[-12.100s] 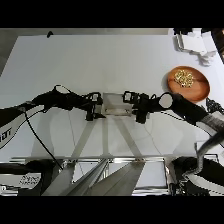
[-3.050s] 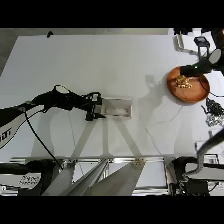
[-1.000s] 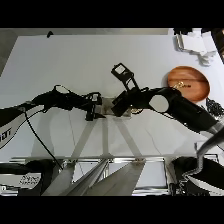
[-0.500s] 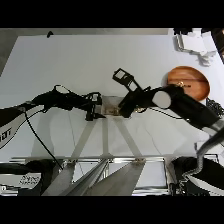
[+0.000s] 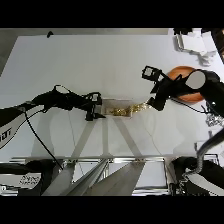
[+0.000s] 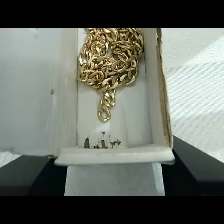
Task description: Fold the box and place the chain.
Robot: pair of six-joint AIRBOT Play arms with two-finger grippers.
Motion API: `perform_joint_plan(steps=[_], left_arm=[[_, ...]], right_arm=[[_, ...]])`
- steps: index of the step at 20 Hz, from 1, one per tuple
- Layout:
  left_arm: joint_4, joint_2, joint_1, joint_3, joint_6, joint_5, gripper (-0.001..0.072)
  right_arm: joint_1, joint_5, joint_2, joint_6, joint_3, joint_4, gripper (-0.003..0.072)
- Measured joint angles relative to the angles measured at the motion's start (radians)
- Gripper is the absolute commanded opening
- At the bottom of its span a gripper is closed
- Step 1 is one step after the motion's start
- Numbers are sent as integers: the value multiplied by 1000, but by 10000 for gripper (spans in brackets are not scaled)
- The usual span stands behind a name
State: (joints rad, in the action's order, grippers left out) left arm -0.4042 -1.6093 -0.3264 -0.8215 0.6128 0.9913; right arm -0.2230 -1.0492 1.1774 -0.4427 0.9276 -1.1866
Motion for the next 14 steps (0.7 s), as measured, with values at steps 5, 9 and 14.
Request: perform_joint_plan(steps=[5, 9, 14], left_arm=[[0, 0, 0, 0, 0, 0, 213], [0, 0, 0, 0, 0, 0, 213], [0, 0, 0, 0, 0, 0, 213]], right_arm=[[25, 51, 174, 311, 0, 119, 673], [-6, 104, 267, 454, 0, 174, 673], [-32, 158, 340, 504, 0, 198, 581]])
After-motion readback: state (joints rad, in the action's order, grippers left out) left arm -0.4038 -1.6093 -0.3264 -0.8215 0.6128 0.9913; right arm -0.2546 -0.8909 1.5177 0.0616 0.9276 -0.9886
